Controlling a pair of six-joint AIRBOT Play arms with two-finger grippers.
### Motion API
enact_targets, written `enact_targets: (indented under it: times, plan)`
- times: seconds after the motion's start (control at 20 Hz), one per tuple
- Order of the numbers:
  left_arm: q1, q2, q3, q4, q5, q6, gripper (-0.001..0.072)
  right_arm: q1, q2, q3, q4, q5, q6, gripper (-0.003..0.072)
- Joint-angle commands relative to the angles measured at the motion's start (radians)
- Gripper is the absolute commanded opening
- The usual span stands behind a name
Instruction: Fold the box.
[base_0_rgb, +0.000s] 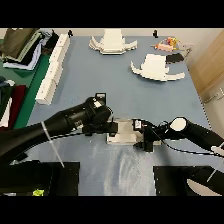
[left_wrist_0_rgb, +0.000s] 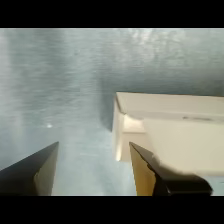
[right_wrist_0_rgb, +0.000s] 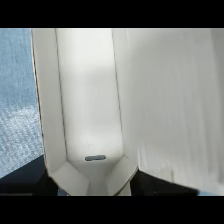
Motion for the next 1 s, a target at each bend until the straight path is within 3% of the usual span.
enact_targets:
  times: [0.0,0.05,0.1,0.45,0.6,0.75,0.9,0.95]
  plan:
    - [0.055,0.104,0.002,-0.001,-0.139,0.048,0.0409,0.000,0.001,0.001,0.000,0.000,0.000,0.0490]
    - [0.072,0.124,0.000,0.000,-0.164,0.092,0.0041,0.000,0.001,0.001,0.000,0.000,0.000,0.0490]
    - [0.084,0.134,0.000,-0.001,-0.175,0.147,0.0015,0.000,0.001,0.001,0.000,0.000,0.000,0.0490]
    - [0.108,0.135,-0.006,0.000,-0.058,0.546,0.0016,0.000,0.001,0.001,0.000,0.000,0.000,0.0490]
    - [0.150,0.140,-0.022,-0.014,-0.056,0.790,0.0015,0.000,0.001,0.001,0.000,0.000,0.000,0.0490]
    - [0.266,0.203,-0.145,-0.164,0.064,1.167,0.0013,0.000,0.001,0.001,0.000,0.000,0.000,0.0490]
    - [0.351,0.319,-0.331,-0.407,0.222,1.743,0.0019,0.000,0.001,0.001,0.000,0.000,0.000,0.0490]
    - [0.377,0.340,-0.382,-0.476,0.267,1.882,0.0263,0.000,0.001,0.001,0.000,0.000,0.000,0.0490]
